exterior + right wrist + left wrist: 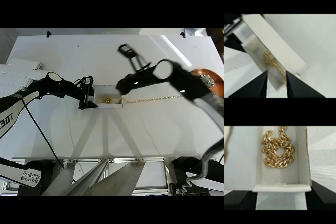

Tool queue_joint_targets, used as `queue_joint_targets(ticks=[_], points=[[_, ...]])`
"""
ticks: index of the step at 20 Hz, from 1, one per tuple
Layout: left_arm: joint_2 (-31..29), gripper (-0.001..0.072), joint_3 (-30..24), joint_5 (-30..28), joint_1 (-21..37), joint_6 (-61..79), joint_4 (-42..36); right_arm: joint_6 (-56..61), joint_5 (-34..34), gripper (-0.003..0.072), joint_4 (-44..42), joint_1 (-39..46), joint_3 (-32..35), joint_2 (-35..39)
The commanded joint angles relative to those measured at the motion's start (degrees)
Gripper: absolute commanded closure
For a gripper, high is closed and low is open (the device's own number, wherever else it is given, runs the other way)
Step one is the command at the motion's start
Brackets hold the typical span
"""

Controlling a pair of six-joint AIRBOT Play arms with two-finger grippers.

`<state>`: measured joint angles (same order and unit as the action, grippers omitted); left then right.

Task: Fold the box and place the chain.

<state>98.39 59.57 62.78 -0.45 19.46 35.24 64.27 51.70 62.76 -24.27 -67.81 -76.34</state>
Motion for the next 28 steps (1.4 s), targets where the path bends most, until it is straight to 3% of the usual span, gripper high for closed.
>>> queue_joint_targets(ticks=[1, 3, 6, 8, 9, 10, 13, 15, 20, 28], points=[[0.0, 0.0536, 0.0, 0.0, 0.0, 0.0, 0.0, 8.5, 10.2, 0.0429, 19.5, 9.2, 0.0, 6.7], [0.0, 0.0536, 0.0, 0.0, 0.0, 0.0, 0.0, 9.9, 15.1, 0.0429, 26.2, 16.0, 0.0, 8.7], [0.0, 0.0536, 0.0, 0.0, 0.0, 0.0, 0.0, 9.9, 18.0, 0.0379, 27.7, 27.4, 0.2, 8.9], [0.0, 0.0536, 0.0, 0.0, 0.0, 0.0, 0.0, 9.6, 16.5, 0.035, 27.7, 34.1, 0.4, 8.3], [0.0, 0.0536, 0.0, 0.0, 0.0, 0.0, 0.0, 9.2, 14.5, 0.0267, 27.7, 37.6, 0.6, 7.9], [0.0, 0.0536, 0.0, 0.0, 0.0, 0.0, 0.0, 9.2, 12.4, 0.0245, 27.7, 40.7, 0.7, 7.4], [0.0, 0.0536, 0.0, 0.0, 0.0, 0.0, 0.0, 9.1, 7.8, 0.024, 27.4, 47.9, 0.8, 4.1], [0.0, 0.0536, 0.0, 0.0, 0.0, 0.0, 0.0, 9.2, 6.5, 0.0095, 27.5, 49.9, 0.8, -0.1], [0.0, 0.0536, 0.0, 0.0, 0.0, 0.0, 0.0, 9.2, 0.6, 0.0096, 28.0, 50.1, 0.8, -9.9], [0.0, 0.0536, 0.0, 0.0, 0.0, 0.0, 0.0, 9.5, -2.1, 0.0113, 30.5, 50.1, 0.8, -17.0]])
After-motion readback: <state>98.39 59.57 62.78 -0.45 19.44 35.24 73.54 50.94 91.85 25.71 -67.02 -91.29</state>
